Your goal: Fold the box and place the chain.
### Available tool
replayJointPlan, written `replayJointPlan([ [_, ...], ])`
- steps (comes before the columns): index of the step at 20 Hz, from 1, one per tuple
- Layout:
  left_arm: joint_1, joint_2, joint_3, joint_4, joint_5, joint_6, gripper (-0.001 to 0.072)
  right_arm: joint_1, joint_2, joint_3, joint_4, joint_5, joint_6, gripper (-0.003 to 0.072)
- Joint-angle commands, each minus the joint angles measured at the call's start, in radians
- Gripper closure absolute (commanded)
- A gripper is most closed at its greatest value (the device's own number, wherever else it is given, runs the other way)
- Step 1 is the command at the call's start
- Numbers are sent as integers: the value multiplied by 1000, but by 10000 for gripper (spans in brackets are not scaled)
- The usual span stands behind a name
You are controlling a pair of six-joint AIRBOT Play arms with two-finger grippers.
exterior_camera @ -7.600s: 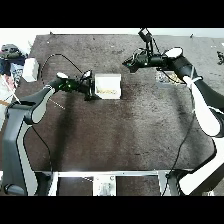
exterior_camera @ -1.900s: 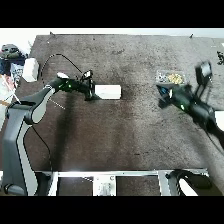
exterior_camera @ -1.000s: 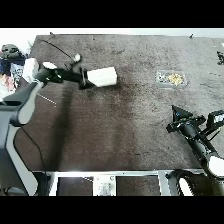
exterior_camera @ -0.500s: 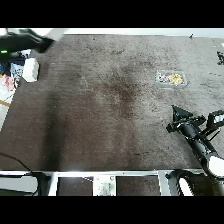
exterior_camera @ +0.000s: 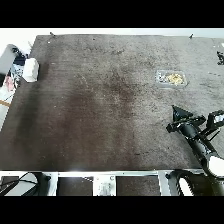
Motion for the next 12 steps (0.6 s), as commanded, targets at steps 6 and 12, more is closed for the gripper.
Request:
replayJointPlan([
  [6,103,-67,-227,90,93,92,703,0,1,-1,0,0,0,672],
  [12,103,-181,-227,104,140,171,703,0,0,-1,0,0,0,672],
])
